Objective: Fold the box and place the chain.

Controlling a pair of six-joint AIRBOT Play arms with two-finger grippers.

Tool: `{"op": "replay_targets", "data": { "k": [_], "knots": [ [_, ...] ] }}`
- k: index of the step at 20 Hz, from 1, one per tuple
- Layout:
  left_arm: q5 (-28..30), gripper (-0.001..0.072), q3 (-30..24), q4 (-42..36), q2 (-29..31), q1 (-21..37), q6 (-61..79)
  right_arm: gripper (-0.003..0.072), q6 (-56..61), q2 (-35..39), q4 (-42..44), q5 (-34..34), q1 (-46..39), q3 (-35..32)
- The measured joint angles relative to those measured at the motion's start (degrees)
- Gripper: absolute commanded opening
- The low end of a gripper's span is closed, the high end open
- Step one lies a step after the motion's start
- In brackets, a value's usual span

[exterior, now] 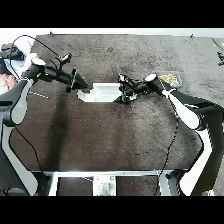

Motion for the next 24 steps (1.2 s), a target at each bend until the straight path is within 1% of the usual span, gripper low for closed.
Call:
{"op": "replay_targets", "data": {
  "k": [3, 6, 8, 11, 19, 24],
  "knots": [
    [-4.09, 0.001, 0.11, -0.13, 0.28, -0.9, -2.49, 0.047, -0.02, 0.0, -0.02, 0.0, 0.0, 0.0],
    [-4.0, 0.001, 0.17, 1.66, 0.46, -3.65, -3.5, 0.047, -0.02, 0.0, -0.02, 0.0, 0.0, 0.0],
    [-1.11, 0.001, 0.09, 2.89, 0.44, -5.6, -3.85, 0.0469, -0.02, 0.0, -0.02, 0.0, 0.0, 0.0],
    [5.9, 0.001, -0.22, 3.15, 0.37, -7.87, -4.13, 0.0469, -0.02, 0.0, -0.02, 0.0, 0.0, 0.0],
    [20.92, 0.001, -0.59, -0.35, 0.15, -9.18, -3.91, 0.047, -0.02, 0.0, -0.02, 0.02, 0.0, 0.0],
    [28.39, 0.001, -4.0, -0.85, 0.11, -9.42, -3.91, 0.0469, -0.02, 0.0, 0.0, 0.02, 0.0, 0.0]
  ]
}}
